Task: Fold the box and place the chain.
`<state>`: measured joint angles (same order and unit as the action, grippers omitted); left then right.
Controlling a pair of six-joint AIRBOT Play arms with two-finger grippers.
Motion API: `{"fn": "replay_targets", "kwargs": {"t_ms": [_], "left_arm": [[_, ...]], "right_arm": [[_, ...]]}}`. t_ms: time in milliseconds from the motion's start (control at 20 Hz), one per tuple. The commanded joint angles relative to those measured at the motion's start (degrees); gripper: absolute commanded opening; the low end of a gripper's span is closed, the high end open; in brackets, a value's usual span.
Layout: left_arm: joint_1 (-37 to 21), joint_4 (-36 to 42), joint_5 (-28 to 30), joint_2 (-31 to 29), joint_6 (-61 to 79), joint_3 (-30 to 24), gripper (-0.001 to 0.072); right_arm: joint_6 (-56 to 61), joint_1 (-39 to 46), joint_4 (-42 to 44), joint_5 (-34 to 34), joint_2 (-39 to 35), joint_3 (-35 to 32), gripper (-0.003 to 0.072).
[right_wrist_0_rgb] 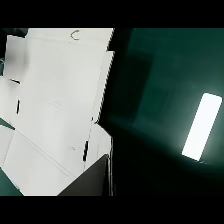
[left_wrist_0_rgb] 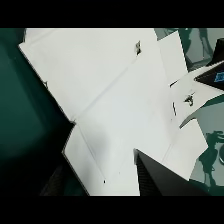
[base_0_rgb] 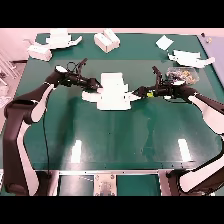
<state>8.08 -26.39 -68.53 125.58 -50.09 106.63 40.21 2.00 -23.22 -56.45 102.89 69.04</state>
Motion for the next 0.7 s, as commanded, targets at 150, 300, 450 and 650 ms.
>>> {"fn": "replay_targets", "kwargs": {"t_ms": [150, 300, 450, 650], "left_arm": [[0.22, 5.05, 1.03, 1.44, 2.69, 0.04, 0.0494], [0.22, 6.88, 0.98, 2.16, 3.69, 0.52, 0.0350], [0.44, 7.41, 0.00, 3.37, 3.63, 3.26, 0.0349], [2.01, 6.23, 0.07, 3.54, 4.20, 4.09, 0.0349]], "right_arm": [[-0.22, -0.07, 0.00, -0.02, 0.02, 0.04, 0.0003], [-0.22, -0.07, -0.02, 0.00, 0.02, 0.04, 0.0004], [-0.24, -0.07, -0.04, 0.00, 0.02, 0.04, 0.0004], [-0.39, -0.07, -0.07, 0.02, 0.02, 0.04, 0.0004]]}}
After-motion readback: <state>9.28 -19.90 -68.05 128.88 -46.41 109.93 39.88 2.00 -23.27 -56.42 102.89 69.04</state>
